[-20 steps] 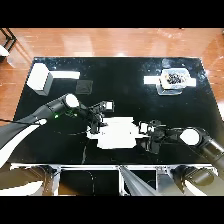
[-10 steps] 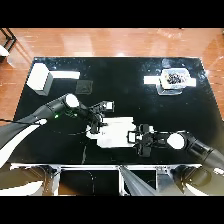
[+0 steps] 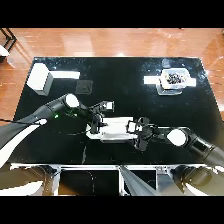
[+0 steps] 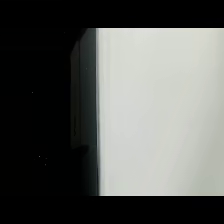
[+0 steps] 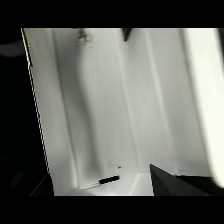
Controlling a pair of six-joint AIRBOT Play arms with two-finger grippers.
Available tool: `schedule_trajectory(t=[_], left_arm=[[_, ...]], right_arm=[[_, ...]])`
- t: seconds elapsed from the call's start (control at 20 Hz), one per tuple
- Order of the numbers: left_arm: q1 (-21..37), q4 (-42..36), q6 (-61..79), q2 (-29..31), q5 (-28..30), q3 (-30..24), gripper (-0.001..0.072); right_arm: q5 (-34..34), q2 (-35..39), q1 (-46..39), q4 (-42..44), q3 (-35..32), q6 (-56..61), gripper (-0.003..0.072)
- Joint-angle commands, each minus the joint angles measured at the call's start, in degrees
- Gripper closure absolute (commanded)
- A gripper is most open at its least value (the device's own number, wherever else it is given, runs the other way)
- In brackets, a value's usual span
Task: Fold the box and place the chain.
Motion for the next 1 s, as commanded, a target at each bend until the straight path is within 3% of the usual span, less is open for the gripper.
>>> schedule_trajectory(t=[0.0,0.25,0.4,0.6,0.95], left_arm=[[-0.04,0.00,-0.09,-0.02,-0.31,-0.04,0.0686],[-0.04,0.02,-0.90,-0.02,-1.40,-0.04,0.0686],[-0.04,0.02,-0.90,-0.02,-1.40,-0.04,0.0686],[-0.04,0.02,-0.90,-0.02,-1.40,-0.04,0.0686],[-0.04,0.02,-0.90,-0.02,-1.09,-0.04,0.0686]], right_arm=[[-0.31,-0.02,-1.79,-0.04,1.07,2.08,-0.0012],[-0.46,-0.04,-3.93,1.07,1.07,4.98,-0.0012],[0.17,-0.04,-3.91,8.76,1.05,1.57,-0.0012],[-3.89,-1.46,-4.98,8.83,1.05,-0.42,-0.0012],[0.98,-4.90,-5.25,9.07,1.05,-9.03,-0.0011]])
